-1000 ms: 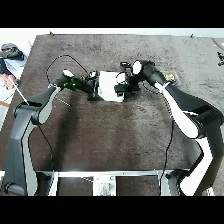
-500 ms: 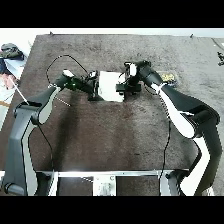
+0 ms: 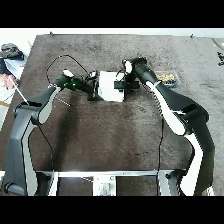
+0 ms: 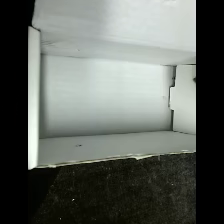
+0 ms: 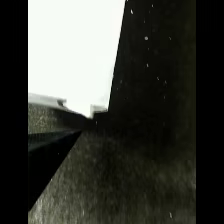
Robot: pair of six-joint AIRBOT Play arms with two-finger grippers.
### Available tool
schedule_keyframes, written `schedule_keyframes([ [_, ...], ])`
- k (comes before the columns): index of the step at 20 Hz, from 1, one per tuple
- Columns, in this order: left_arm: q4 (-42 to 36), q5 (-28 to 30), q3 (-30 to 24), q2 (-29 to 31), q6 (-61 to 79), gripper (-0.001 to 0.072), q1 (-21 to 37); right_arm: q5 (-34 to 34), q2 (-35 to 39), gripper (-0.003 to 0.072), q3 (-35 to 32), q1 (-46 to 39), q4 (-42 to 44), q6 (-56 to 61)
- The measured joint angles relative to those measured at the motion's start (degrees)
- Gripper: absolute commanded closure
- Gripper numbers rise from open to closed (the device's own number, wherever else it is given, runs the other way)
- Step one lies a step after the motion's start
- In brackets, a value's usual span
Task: Fold the box and place the chain.
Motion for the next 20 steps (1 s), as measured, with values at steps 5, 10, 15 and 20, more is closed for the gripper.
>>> schedule_keyframes([
  [5,0.00,0.00,0.00,0.00,0.00,0.0253,0.00,2.32,-1.42,0.0352,1.88,0.81,-0.83,0.22],
  [10,0.00,0.00,0.00,0.00,0.00,0.0253,0.00,3.13,-2.38,0.0352,2.23,1.22,-1.14,1.29],
  [15,0.00,-0.02,0.00,0.00,0.00,0.0253,0.00,3.48,-3.23,0.0354,2.36,1.57,-2.08,2.84],
  [20,-0.02,0.00,0.00,0.00,0.00,0.0253,-0.02,3.45,-3.26,0.0518,2.38,1.92,-2.84,4.07],
])
